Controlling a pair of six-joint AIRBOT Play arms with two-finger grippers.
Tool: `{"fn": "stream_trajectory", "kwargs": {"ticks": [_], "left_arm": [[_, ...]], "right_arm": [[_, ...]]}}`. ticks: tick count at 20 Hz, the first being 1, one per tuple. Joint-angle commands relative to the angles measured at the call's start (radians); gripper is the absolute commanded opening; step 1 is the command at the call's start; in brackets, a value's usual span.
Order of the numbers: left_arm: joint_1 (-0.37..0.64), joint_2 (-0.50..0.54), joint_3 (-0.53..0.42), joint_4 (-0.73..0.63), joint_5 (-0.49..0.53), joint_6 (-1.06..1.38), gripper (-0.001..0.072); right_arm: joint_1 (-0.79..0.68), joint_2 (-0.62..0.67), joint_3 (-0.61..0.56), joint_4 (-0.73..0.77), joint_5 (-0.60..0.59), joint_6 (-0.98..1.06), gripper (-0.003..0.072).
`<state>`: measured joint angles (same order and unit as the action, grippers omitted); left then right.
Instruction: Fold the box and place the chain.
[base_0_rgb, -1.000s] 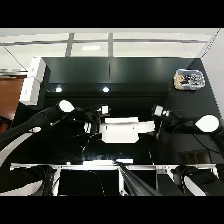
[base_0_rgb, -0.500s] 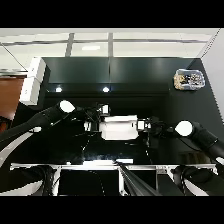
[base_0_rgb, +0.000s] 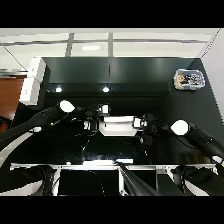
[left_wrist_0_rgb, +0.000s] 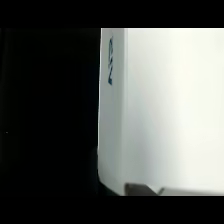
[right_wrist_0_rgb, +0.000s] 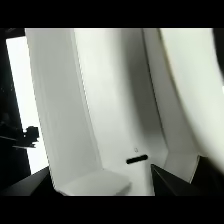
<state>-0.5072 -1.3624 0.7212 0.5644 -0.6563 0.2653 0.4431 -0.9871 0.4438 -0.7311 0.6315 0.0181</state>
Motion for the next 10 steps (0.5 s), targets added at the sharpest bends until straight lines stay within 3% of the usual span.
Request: {"fn": "stream_trajectory", "kwargs": {"ticks": [1,10], "left_arm": [[0.000,0.000,0.000,0.000,-0.002,0.000,0.0030],[0.000,0.000,0.000,0.000,-0.005,0.000,0.0030]], "right_arm": [[-0.001,-0.001,0.043,0.020,-0.001,-0.015,0.0692],[-0.079,-0.004,0.071,0.069,-0.009,-0.028,0.0692]]}}
